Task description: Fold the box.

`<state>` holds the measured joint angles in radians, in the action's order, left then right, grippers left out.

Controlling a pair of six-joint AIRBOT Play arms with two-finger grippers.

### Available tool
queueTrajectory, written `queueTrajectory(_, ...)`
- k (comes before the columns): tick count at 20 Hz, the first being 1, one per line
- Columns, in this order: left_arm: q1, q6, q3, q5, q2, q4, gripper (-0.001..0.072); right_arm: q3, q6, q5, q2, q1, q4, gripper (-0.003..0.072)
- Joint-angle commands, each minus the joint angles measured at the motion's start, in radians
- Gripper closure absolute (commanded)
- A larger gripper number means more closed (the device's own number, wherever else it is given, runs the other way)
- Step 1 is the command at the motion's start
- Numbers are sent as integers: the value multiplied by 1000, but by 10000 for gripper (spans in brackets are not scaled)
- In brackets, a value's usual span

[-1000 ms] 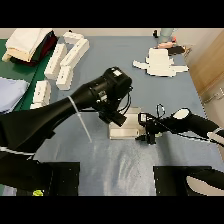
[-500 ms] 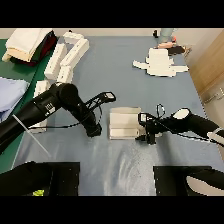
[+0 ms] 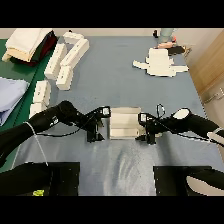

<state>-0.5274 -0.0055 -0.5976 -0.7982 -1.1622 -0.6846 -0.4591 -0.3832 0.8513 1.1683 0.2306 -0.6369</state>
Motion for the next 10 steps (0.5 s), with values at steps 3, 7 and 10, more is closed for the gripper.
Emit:
queueTrajectory(3,-11,277,27,102,-30,198,13,0,0,0,0,0,0,177)
queueTrajectory(7,-41,279,27,119,-61,201,13,0,0,0,0,0,0,177)
queueTrajectory(10,-61,283,27,118,-74,215,13,0,0,0,0,0,0,177)
